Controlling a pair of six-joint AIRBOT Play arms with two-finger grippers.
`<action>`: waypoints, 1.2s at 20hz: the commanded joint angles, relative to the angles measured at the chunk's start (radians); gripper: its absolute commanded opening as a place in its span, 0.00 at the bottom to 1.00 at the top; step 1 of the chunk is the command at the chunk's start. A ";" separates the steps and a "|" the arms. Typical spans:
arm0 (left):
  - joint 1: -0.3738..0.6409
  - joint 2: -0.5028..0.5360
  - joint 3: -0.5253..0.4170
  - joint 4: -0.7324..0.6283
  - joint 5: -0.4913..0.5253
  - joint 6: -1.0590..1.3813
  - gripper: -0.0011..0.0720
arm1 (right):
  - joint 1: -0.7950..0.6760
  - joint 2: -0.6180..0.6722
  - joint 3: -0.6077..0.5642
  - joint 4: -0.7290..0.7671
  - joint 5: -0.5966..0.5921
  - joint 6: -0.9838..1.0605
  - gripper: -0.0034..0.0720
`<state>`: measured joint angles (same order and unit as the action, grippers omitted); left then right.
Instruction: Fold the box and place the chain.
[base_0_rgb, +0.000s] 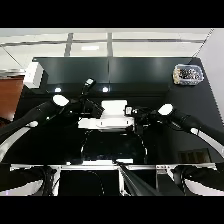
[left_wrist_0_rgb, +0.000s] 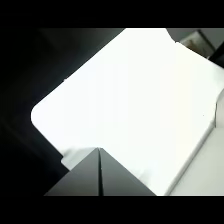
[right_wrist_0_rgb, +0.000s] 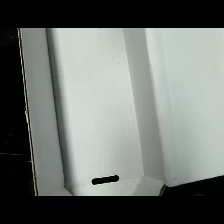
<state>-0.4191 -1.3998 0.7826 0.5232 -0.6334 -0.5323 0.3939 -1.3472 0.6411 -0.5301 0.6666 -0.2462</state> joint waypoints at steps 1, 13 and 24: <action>0.000 -0.070 0.045 0.101 -0.082 -0.089 0.05 | 0.001 0.000 0.000 0.002 0.000 0.001 0.59; 0.180 0.305 -0.001 0.280 -0.338 0.103 0.05 | 0.001 0.000 0.000 0.001 0.000 0.001 0.59; 0.036 0.234 -0.126 0.400 -0.169 0.592 0.98 | 0.001 0.000 0.000 0.002 0.000 0.000 0.59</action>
<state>-0.3489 -1.1347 0.6666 0.8921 -0.8524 -0.0013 0.3943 -1.3472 0.6411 -0.5289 0.6655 -0.2455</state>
